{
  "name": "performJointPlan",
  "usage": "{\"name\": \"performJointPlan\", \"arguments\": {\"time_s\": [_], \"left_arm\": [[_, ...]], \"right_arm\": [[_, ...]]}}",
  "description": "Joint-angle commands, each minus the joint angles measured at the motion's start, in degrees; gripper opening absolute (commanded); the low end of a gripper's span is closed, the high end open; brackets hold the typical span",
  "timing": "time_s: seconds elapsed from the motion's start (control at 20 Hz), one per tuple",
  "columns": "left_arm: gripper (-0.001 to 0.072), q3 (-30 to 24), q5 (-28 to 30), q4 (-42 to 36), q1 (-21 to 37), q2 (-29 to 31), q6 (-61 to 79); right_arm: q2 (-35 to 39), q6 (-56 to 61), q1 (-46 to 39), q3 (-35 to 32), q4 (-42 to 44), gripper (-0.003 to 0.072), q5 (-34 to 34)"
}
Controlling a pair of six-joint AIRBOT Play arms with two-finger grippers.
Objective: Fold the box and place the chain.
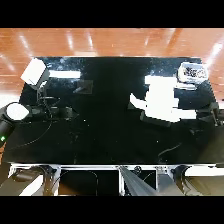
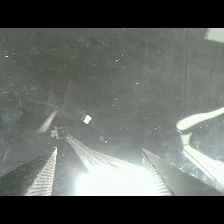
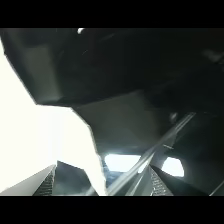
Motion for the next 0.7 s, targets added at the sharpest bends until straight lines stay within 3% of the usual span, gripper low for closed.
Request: {"name": "performJointPlan", "arguments": {"time_s": [0.0,0.4,0.45,0.5,0.65], "left_arm": [[0.0631,-0.1,1.3,-1.2,0.0,-0.6,0.0],[0.0630,-0.1,1.2,-1.2,0.0,-0.6,0.0],[0.0630,-0.1,1.2,-1.2,0.0,-0.6,0.0],[0.0630,-0.1,1.2,-1.2,0.0,-0.6,0.0],[0.0629,-0.1,1.2,-1.2,0.0,-0.6,0.0]], "right_arm": [[-3.7,-0.5,4.3,1.9,0.2,0.0720,2.8],[-3.9,-0.1,14.0,1.9,0.6,0.0709,1.4],[-3.9,-0.5,14.4,1.9,0.5,0.0434,1.1],[-3.9,-1.4,14.4,1.9,0.6,0.0027,0.9],[-3.7,-4.1,14.4,1.9,1.8,0.0044,4.0]]}}
